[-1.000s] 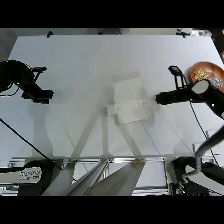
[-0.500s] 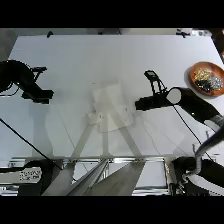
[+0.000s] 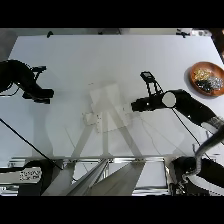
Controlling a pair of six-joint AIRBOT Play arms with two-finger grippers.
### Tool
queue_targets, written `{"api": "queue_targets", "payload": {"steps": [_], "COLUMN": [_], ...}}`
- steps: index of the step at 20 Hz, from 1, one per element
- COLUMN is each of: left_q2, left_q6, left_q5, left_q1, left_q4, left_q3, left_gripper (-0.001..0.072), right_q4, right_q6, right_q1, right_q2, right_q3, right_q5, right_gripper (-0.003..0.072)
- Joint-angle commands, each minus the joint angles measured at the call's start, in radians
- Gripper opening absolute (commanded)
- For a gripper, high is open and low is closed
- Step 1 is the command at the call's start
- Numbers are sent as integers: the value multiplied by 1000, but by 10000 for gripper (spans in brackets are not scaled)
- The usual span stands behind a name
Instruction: Fold the box and place the chain.
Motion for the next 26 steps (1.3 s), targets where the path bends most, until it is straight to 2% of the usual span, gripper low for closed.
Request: {"api": "queue_targets", "payload": {"steps": [1, 4, 7, 8, 9, 10, 12, 17, 19, 21, 24, 26], "left_q2": [1, 1, 1, 1, 1, 1, 0, -1, -16, -49, -122, -150], "left_q6": [194, 457, 471, 472, 472, 472, 499, 632, 633, 643, 687, 689], "left_q5": [16, 104, 85, 76, 55, 26, -35, -106, -117, -80, -54, -46], "left_q1": [1, -1, -26, -44, -65, -93, -157, -317, -331, -322, -316, -311], "left_q4": [-240, -512, -568, -568, -567, -566, -567, -583, -591, -595, -681, -679], "left_q3": [0, 0, 0, 0, 0, 0, 0, 0, 0, 0, 0, 0], "left_gripper": [14, 14, 17, 41, 106, 202, 519, 517, 517, 517, 520, 582], "right_q4": [-3, -3, -3, -3, -3, -3, -3, -2, -2, -3, -3, -3], "right_q6": [7, 7, 7, 7, 7, 7, 7, 7, 7, 7, 6, 6], "right_q1": [3, 3, 3, 3, 3, 3, 3, 3, 3, 3, 3, 3], "right_q2": [0, 0, 0, 0, 0, 0, 0, 0, 0, 0, 0, 0], "right_q3": [0, 0, 0, 0, 0, 0, 0, 0, 0, 0, 0, 0], "right_q5": [-4, -4, -4, -4, -4, -4, -3, 14, 23, 29, 43, 53], "right_gripper": [12, 12, 12, 12, 12, 12, 12, 12, 12, 12, 12, 12]}}
